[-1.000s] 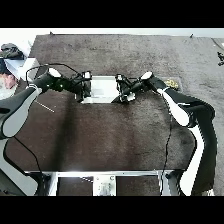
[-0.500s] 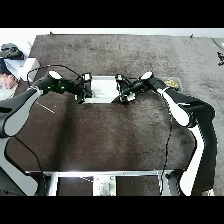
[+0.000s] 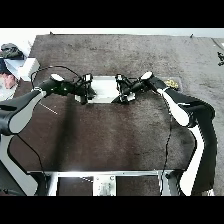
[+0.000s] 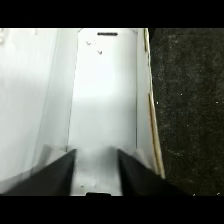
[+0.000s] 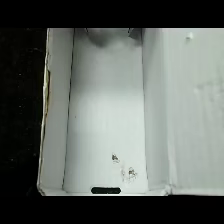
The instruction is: Fold the box and place the chain.
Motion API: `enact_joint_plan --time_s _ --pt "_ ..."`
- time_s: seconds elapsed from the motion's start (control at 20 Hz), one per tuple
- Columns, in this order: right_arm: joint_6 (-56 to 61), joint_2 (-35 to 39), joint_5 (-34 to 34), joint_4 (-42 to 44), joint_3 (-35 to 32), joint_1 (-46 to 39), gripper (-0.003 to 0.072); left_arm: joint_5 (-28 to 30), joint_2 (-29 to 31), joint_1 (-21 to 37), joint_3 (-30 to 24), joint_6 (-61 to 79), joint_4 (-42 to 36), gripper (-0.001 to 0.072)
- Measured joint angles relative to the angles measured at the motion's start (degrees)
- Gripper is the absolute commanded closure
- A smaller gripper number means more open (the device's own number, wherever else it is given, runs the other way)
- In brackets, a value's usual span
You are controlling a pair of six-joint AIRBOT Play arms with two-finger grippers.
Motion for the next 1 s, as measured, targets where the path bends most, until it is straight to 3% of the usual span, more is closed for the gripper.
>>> enact_joint_plan --time_s 0.15,0.3,0.35,0.4,0.45,0.55,0.6,0.65,1.0 --pt "0.0 0.0 0.0 0.0 0.0 0.0 0.0312 0.31 -0.02 -0.07 0.02 -0.48 0.9 0.0038" --pt "0.0 0.02 0.0 0.0 0.0 0.0 0.0312 0.96 -0.04 -0.04 0.02 -1.2 1.79 0.0043" --pt "0.0 0.02 0.0 0.0 0.0 0.0 0.0312 1.07 -0.04 -0.07 0.02 -1.6 1.95 0.0214" --pt "0.04 0.0 0.0 0.0 0.0 -0.02 0.0312 1.29 -0.04 -0.04 0.02 -2.08 2.12 0.0485" --pt "0.07 0.0 0.0 0.02 0.0 0.0 0.0312 1.97 -0.09 -0.09 0.0 -2.51 2.75 0.0604" --pt "0.13 0.02 0.0 0.04 0.0 0.0 0.0312 1.77 -0.09 -0.07 -0.02 -3.37 4.04 0.0603" --pt "0.13 0.02 0.0 0.04 0.0 0.0 0.0312 1.6 -0.07 -0.07 0.0 -4.26 4.81 0.0673" --pt "0.11 0.02 0.0 0.04 0.0 0.0 0.0311 1.14 -0.09 -0.07 -0.02 -5.14 6.12 0.0693" --pt "0.09 0.02 0.02 0.04 0.0 0.0 0.0312 -1.53 3.1 2.69 0.11 -11.45 8.92 0.0696"
